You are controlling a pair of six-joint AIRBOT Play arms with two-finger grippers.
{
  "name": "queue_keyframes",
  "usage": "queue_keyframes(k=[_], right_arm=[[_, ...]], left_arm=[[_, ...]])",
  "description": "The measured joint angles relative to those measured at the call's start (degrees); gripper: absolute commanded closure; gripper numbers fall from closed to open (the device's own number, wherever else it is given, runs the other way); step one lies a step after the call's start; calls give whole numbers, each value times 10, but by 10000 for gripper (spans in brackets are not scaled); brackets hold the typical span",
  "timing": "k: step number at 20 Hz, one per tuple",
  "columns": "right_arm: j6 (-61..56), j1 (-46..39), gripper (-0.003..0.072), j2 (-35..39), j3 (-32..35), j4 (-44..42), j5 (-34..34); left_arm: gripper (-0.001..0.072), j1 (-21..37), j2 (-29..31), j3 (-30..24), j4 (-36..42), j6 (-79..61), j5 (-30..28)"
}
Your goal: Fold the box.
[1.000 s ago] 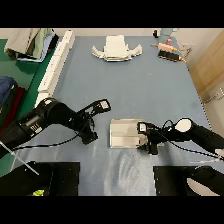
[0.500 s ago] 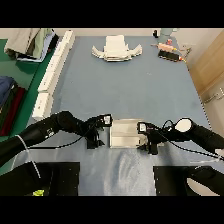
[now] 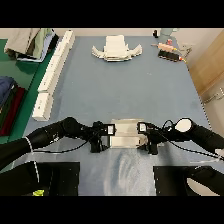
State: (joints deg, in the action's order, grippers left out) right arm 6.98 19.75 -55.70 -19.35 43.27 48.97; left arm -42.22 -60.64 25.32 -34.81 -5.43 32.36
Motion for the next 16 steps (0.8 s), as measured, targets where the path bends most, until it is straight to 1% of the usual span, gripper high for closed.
queue_keyframes(k=[5,9,16], right_arm=[[0,0,174,0,0,0,0],[0,0,174,0,0,0,0],[0,0,174,0,0,0,0]], left_arm=[[22,-6,0,-3,33,-8,-4],[22,-23,-3,-4,48,-5,-9],[23,-34,-31,-3,55,30,-20]])
